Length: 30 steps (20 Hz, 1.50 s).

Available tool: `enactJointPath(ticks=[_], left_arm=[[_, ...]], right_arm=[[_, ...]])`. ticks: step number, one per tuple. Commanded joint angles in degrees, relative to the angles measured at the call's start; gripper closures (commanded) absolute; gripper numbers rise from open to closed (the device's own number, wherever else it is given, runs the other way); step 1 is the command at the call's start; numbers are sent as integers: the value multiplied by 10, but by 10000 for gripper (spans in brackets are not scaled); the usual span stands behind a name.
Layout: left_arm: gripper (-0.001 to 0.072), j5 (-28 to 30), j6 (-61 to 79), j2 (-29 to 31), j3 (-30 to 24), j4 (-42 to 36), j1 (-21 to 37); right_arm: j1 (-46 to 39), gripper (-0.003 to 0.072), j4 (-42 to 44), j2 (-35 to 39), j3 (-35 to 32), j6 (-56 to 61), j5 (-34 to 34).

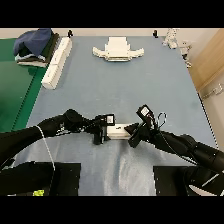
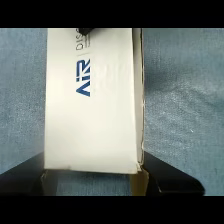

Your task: Fold the box.

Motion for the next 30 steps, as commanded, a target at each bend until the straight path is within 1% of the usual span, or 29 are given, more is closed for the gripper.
enactJointPath(ticks=[1,6,11,13,19,22,24,27,30], left_arm=[[292,0,0,0,0,0,0],[292,0,0,0,0,0,0],[292,0,0,0,0,0,0],[292,0,0,0,0,0,0],[292,0,0,0,0,0,0],[292,0,0,0,0,0,0],[292,0,0,0,0,0,0],[292,0,0,0,0,0,0],[292,0,0,0,0,0,0]], right_arm=[[14,683,10,-7,-23,9,22],[23,683,9,-32,-30,8,27],[23,683,7,-33,-29,8,29],[26,683,5,-21,-29,6,29],[27,682,-10,50,-29,6,33],[27,683,-18,61,-29,6,32],[27,682,-26,54,-29,6,30],[28,683,-30,25,-29,6,30],[28,683,-30,3,-29,6,15]])
